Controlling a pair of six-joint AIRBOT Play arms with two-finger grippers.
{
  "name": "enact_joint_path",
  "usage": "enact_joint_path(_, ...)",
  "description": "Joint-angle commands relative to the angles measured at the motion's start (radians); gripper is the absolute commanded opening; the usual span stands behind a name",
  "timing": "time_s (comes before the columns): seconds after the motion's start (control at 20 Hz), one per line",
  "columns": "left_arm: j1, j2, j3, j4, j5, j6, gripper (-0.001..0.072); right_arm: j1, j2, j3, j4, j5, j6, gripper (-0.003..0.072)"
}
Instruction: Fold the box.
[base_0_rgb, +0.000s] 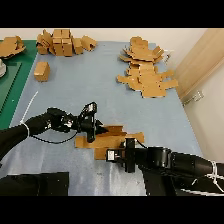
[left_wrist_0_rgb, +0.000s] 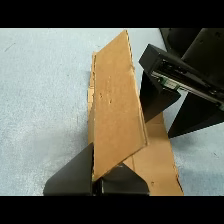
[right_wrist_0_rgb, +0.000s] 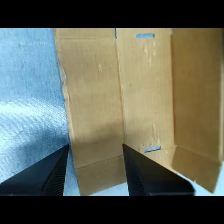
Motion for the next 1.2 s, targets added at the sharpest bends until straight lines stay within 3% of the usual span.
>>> enact_joint_path(0.0, 0.0, 0.0, 0.0, 0.0, 0.0, 0.0, 0.0014, 0.0, -0.012, 0.01, -0.042, 0.003, -0.008, 0.051)
enact_joint_path(0.5, 0.0, 0.0, 0.0, 0.0, 0.0, 0.0, 0.0014, -0.007, 0.027, 0.049, -0.16, -0.015, 0.03, 0.051)
enact_joint_path(1.05, 0.0, 0.0, 0.0, 0.0, 0.0, 0.0, 0.0014, -0.021, 0.027, 0.049, -0.175, 0.003, 0.037, 0.0513)
enact_joint_path(1.15, 0.0, 0.0, 0.0, 0.0, 0.0, 0.0, 0.0014, -0.024, 0.027, 0.05, -0.174, 0.01, 0.04, 0.072)
